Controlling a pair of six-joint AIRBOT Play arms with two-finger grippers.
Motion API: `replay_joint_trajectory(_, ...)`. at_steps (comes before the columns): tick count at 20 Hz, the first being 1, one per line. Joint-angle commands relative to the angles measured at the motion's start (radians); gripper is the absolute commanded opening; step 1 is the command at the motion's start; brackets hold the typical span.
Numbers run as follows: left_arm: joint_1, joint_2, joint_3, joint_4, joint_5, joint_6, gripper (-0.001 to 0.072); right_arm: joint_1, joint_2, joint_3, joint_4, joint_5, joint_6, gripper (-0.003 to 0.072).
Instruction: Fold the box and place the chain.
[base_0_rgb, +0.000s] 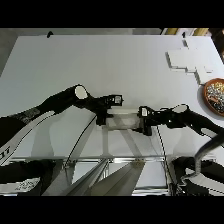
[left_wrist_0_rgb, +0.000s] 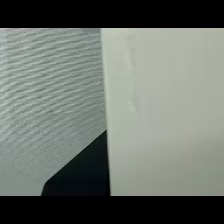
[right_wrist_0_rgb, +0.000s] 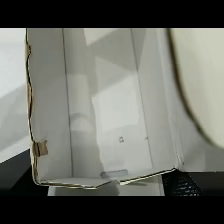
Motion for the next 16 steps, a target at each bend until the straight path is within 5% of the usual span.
replay_joint_trajectory(1,0.000,0.001,0.001,0.000,0.003,0.000,0.0010,0.005,-0.003,0.000,0.003,-0.003,0.000,0.0643)
replay_joint_trajectory(16,0.000,0.001,0.001,0.000,0.003,-0.001,0.0010,-0.008,-0.023,0.000,-0.008,0.002,0.015,0.0636)
